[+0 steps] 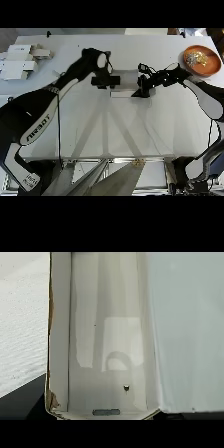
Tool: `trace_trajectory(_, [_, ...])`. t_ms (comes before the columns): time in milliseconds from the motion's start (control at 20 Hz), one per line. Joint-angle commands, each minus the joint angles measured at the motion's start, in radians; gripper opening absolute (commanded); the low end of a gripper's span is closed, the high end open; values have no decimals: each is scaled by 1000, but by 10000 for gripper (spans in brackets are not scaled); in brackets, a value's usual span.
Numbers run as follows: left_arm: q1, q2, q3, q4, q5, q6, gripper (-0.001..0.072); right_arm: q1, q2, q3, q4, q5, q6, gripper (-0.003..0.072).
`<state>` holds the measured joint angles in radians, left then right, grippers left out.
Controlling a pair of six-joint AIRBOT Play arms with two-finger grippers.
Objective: Fold the box and place the chain.
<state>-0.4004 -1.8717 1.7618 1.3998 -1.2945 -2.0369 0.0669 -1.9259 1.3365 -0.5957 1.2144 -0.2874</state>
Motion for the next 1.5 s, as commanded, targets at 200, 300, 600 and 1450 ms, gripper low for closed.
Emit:
trace_trajectory(200, [203,96,-3,-249,-26,419,358,0,0,1,-3,2,-1,496])
trace_trajectory(300, [252,98,-5,-326,-14,674,347,0,0,1,-2,2,-1,496])
trace_trajectory(600, [315,133,-167,-535,22,1553,356,0,0,1,-2,2,-2,496])
trace_trajectory(1450, [321,52,-451,-893,182,2336,702,0,0,1,-2,2,-1,496])
